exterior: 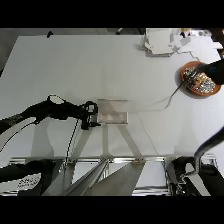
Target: Fold the box and place the chain.
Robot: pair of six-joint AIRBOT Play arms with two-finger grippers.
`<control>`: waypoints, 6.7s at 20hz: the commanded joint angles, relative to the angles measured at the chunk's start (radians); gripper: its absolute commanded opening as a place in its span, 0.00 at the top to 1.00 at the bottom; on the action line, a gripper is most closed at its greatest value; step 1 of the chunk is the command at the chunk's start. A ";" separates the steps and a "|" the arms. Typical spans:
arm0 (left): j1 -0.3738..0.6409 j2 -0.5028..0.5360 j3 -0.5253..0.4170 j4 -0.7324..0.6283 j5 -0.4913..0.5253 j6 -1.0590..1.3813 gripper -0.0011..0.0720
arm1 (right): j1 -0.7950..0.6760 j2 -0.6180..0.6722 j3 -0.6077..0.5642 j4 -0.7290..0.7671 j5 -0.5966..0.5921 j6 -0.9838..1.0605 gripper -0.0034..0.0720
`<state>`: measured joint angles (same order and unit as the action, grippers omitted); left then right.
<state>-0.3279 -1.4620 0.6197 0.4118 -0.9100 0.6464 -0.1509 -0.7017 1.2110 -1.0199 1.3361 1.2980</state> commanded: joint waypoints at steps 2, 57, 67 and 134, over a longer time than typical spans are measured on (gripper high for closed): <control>0.000 0.000 0.000 0.000 0.000 0.000 0.94 | 0.245 0.066 -0.001 0.064 0.023 0.014 0.93; 0.000 0.000 0.000 0.000 0.000 0.000 0.94 | 0.844 -0.406 -0.193 -0.099 -0.377 0.089 0.93; 0.000 0.000 0.000 0.000 0.000 0.000 0.94 | 0.856 -0.529 -0.319 -0.071 -0.455 0.089 0.93; 0.000 0.000 0.000 0.000 0.000 0.000 0.94 | 0.449 -0.671 -0.286 -0.528 -0.357 0.562 0.56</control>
<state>-0.3279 -1.4620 0.6197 0.4118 -0.9104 0.6464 0.2974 -1.3041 0.9260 -1.5486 0.9771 1.8252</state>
